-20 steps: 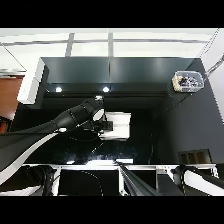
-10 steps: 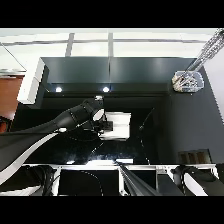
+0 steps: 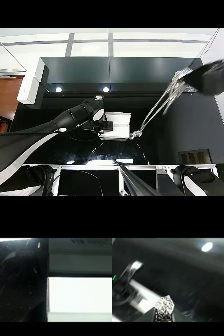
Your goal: Fold the box and place the chain.
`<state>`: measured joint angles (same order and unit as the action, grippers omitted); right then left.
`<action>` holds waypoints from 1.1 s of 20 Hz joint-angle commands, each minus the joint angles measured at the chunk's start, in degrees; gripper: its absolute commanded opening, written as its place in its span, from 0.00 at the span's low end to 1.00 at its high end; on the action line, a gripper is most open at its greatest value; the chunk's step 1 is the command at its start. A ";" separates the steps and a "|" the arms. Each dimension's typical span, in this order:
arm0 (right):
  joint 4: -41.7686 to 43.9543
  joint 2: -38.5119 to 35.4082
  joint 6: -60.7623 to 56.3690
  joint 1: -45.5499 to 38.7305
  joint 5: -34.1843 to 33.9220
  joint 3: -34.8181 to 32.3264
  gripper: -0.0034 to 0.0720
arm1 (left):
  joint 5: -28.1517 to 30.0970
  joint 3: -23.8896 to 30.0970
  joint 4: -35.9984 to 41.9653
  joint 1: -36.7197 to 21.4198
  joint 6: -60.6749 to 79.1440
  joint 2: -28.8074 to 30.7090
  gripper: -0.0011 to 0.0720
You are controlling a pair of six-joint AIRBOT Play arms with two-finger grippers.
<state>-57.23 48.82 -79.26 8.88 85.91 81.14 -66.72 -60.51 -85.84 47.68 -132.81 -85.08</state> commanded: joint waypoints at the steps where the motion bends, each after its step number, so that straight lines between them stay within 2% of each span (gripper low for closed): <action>1: 10.16 -0.09 3.19 2.12 -0.83 -9.79 0.05 | 0.00 0.00 -0.02 -0.04 0.02 0.00 0.05; 5: 18.43 0.04 6.23 4.48 -7.52 -20.09 0.05 | 0.00 0.00 -0.02 -0.04 0.00 0.00 0.05; 8: 24.15 1.33 8.04 7.41 -14.25 -25.09 0.05 | 0.02 0.00 -0.02 -0.04 0.00 0.00 0.05; 13: 25.62 7.54 8.63 14.08 -20.22 -25.99 0.05 | 0.00 0.00 -0.02 -0.04 0.00 0.00 0.05; 16: 23.61 11.06 9.09 15.17 -20.87 -25.99 0.05 | 0.00 0.00 -0.02 -0.04 0.02 0.00 0.05; 20: 14.10 13.60 5.90 15.21 -21.64 -26.12 0.05 | 0.00 0.00 -0.04 -0.04 0.02 0.00 0.05; 22: 12.72 13.99 5.22 15.43 -21.68 -26.91 0.05 | 0.04 0.00 -0.04 -0.04 0.02 0.00 0.05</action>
<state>-40.29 61.54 -72.20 23.90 64.93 54.85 -66.72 -60.51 -85.84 47.68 -132.81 -85.08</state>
